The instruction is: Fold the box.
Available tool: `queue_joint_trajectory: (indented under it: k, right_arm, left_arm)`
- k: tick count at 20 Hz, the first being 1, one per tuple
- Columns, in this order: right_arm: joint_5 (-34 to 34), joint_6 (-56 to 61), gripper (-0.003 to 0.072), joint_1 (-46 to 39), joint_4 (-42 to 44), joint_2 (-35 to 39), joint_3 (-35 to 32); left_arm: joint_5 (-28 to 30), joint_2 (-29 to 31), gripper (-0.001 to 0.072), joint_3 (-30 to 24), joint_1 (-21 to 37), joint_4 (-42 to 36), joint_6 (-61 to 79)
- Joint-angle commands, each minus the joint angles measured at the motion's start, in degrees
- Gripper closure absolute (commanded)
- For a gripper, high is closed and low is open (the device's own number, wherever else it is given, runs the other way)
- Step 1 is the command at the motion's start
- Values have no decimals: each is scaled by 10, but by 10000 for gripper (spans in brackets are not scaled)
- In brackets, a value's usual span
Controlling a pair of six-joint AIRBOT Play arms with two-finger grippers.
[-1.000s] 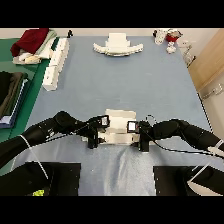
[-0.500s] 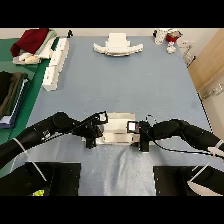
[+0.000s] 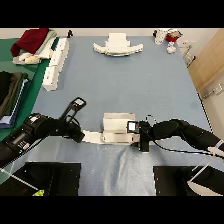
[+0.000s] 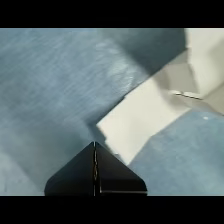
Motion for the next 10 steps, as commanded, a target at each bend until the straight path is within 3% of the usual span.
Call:
queue_joint_trajectory:
  k: [1,4,7,10]
  right_arm:
    - [0,0,181,1,0,0,0]
    - [0,0,181,1,0,0,0]
    - [0,0,181,1,0,0,0]
    - [0,0,181,1,0,0,0]
  left_arm:
    - [-52,19,693,0,43,115,-157]
    - [-49,-10,692,-8,82,57,-144]
    - [-10,-59,692,-17,84,8,-144]
    - [14,-111,692,-17,83,-99,-72]
